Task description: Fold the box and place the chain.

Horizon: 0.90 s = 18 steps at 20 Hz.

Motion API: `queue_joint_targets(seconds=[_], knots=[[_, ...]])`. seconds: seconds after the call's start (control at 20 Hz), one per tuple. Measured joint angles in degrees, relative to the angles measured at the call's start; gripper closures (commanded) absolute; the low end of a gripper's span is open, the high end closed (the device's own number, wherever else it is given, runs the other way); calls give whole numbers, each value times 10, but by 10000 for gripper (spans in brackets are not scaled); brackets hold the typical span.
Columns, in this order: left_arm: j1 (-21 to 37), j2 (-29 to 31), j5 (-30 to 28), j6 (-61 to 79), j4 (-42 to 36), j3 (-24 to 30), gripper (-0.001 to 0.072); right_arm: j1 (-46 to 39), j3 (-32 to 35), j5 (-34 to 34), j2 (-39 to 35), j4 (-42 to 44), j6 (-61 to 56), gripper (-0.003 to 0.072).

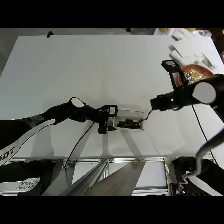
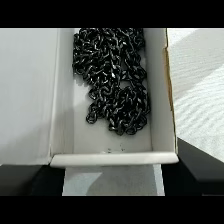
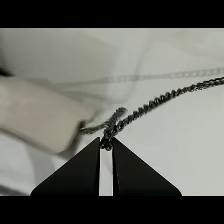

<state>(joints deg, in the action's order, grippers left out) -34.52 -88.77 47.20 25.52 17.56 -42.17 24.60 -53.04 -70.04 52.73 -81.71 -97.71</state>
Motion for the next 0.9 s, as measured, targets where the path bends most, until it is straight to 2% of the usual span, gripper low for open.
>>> queue_joint_targets(seconds=[0.35, 0.6, 0.7, 0.9], knots=[[0, 0, 0, 0, 0, 0, 568, 155, 0, 45, -50, 46, -57, 670], [0, 0, 1, 0, 0, 0, 568, 203, 0, 78, -55, 30, -91, 670], [0, 0, 1, 0, 0, 0, 568, 209, 0, 85, -56, 3, -105, 670], [0, 0, 2, 0, 0, 0, 568, 213, 0, 65, -57, -130, -167, 670]])
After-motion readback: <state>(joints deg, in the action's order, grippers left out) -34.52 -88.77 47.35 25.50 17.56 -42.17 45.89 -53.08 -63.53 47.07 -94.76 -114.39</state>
